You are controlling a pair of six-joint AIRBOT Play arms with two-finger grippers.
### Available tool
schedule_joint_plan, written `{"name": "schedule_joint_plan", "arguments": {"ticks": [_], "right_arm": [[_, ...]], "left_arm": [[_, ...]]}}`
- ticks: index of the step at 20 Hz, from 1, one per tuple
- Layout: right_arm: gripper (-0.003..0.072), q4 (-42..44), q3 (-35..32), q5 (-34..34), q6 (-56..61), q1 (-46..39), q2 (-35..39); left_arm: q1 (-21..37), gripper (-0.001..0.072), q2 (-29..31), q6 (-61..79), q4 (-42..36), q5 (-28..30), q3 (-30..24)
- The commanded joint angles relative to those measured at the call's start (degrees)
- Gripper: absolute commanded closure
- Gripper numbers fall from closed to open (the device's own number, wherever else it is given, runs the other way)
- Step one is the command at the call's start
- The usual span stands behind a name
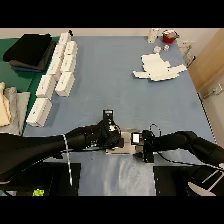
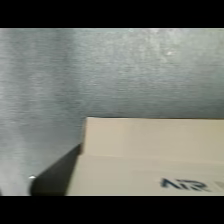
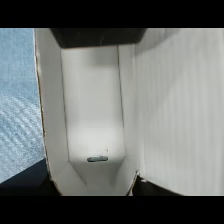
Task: Fold the box.
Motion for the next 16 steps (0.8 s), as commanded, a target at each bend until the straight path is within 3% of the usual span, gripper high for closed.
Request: {"name": "schedule_joint_plan", "arguments": {"ticks": [1,7,8,9,10,16], "right_arm": [[0.0252,-0.02,0.00,0.02,0.00,0.02,0.00],[0.0252,-0.02,0.00,0.02,0.00,0.02,0.02],[0.0252,-0.02,0.00,0.02,0.00,0.02,0.02],[0.0251,0.00,0.00,0.02,-0.02,0.02,0.00],[0.0252,-0.02,0.00,0.02,-0.02,0.02,0.00],[0.0252,-0.02,0.00,0.02,0.00,0.02,0.00]], "left_arm": [[0.00,0.0700,-0.24,0.20,0.00,0.68,0.00],[0.00,0.0695,-0.24,0.26,-0.17,-0.61,0.00],[0.00,0.0567,-0.24,0.26,-0.17,-0.61,0.02],[0.00,0.0275,-0.24,0.20,-0.37,-0.63,0.02],[0.02,0.0226,-0.24,-0.28,-0.37,-0.66,0.02],[0.04,0.0224,0.09,-1.01,-0.37,-0.76,0.04]]}}
